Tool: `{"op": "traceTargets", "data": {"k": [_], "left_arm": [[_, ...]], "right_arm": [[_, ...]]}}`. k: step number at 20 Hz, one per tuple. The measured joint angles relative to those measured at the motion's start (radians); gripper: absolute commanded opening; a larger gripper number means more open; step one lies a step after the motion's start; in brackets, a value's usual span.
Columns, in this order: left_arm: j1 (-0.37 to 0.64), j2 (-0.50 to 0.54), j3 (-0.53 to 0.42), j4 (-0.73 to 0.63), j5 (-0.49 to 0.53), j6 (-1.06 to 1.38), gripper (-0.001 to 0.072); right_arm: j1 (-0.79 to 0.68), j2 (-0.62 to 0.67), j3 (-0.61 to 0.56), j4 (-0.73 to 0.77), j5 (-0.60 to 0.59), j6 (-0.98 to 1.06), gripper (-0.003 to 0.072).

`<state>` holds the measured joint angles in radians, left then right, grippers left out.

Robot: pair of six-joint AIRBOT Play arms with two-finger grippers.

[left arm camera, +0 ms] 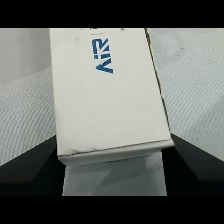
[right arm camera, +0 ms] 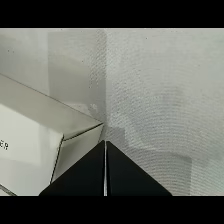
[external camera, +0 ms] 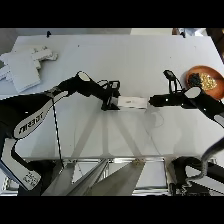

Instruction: Fold the box and place the chain.

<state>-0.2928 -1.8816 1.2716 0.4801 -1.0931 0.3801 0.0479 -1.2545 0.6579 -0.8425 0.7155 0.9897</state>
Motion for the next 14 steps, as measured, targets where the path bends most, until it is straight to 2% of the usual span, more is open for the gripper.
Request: {"op": "traceTargets", "data": {"k": [6, 14], "left_arm": [[-0.007, 0.001, 0.0, 0.003, 0.001, -0.002, 0.028], [-0.007, 0.003, 0.0, -0.02, 0.004, -0.003, 0.0272]], "right_arm": [[0.0, 0.008, 0.0, 0.008, -0.04, -0.007, 0.0013], [0.0, 0.036, 0.0, 0.003, -0.365, -0.007, 0.0012]]}}
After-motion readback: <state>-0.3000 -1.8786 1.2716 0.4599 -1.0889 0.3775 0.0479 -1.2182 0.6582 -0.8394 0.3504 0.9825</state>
